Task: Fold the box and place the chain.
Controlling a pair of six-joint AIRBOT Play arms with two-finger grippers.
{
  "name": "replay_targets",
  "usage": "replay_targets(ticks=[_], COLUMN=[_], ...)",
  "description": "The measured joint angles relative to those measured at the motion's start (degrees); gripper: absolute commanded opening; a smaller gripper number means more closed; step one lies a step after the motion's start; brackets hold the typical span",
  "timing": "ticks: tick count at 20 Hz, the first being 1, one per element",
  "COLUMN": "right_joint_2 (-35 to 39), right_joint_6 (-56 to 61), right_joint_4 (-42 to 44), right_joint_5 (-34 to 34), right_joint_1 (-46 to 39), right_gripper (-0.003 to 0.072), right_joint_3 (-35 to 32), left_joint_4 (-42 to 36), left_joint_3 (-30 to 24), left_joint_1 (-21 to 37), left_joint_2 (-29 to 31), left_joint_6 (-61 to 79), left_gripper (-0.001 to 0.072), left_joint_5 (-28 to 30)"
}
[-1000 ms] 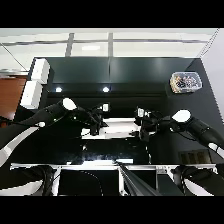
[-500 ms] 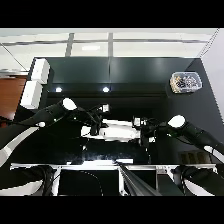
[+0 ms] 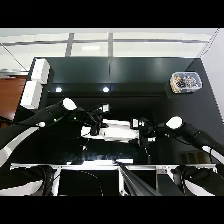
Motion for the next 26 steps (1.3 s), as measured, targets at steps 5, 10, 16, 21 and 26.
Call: replay_targets(ticks=[5, 10, 16, 21, 26], right_joint_2=[-0.11, -0.11, -0.11, -0.11, -0.11], right_joint_6=[1.64, 2.51, 2.84, 2.91, 3.02], right_joint_4=[-2.05, -3.32, -3.56, -3.69, -3.74], right_joint_5=[-0.46, -0.50, -0.59, -0.63, -0.63], right_joint_1=[0.07, 0.07, 0.07, 0.07, 0.07], right_gripper=[0.0616, 0.0616, 0.0616, 0.0601, 0.0442], right_joint_3=[0.00, -0.02, 0.00, 0.00, 0.00], left_joint_4=[0.00, -0.02, -0.02, -0.02, 1.14], left_joint_3=[0.00, 0.00, 0.00, 0.00, -0.09], left_joint_1=[0.00, 0.00, 0.00, 0.00, 0.00], left_joint_2=[0.00, 0.00, 0.00, 0.00, -0.11], left_joint_6=[-0.02, -0.04, -0.04, -0.04, -0.24], left_gripper=[0.0026, 0.0026, 0.0026, 0.0026, 0.0192], left_joint_5=[0.02, 0.00, 0.00, 0.02, 0.35])
